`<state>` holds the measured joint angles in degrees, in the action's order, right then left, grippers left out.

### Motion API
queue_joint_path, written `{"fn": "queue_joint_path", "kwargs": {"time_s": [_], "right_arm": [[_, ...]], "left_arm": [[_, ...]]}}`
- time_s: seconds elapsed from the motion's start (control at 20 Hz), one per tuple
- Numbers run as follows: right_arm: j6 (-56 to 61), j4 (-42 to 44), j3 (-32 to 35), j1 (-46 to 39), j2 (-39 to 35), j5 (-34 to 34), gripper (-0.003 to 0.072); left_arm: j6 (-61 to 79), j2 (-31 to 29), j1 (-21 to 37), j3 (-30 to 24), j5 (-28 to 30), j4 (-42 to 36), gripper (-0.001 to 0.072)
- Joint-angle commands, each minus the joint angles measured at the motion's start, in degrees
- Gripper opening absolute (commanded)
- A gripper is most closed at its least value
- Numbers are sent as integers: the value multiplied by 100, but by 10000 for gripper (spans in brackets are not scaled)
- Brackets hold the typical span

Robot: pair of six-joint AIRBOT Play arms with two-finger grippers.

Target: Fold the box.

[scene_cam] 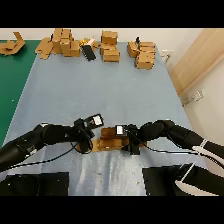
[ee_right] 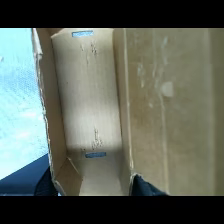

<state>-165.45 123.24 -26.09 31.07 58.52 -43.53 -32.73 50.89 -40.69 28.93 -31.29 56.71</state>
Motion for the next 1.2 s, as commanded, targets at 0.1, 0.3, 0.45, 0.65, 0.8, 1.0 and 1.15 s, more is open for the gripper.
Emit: {"fn": "queue_joint_path", "kwargs": {"time_s": [0.1, 0.3, 0.45, 0.65, 0.8, 1.0, 1.15], "right_arm": [[0, 0, -2, 0, 2, 0, 513], [-2, 2, -2, 0, 2, 0, 513], [0, 2, -2, 0, 2, 0, 513], [0, 17, -2, 0, 2, 0, 514], [0, 20, -2, 0, 2, 0, 513], [-2, 20, -2, 0, 2, 0, 513], [-2, 20, -2, 0, 4, 0, 513]], "left_arm": [[-4660, -1248, 1069, -85, -1228, 2050, 15], [-6824, -1333, 2087, -584, -2435, 1569, 14], [-6852, -1274, 2184, -1108, -2046, 374, 14], [-6738, -1010, 2022, -1338, -1596, -372, 14], [-6714, -798, 1685, -1338, -1224, -575, 13], [-6398, -415, 1263, -1338, -566, -946, 14], [-5591, -179, 1115, -1338, -87, -1821, 14]]}}
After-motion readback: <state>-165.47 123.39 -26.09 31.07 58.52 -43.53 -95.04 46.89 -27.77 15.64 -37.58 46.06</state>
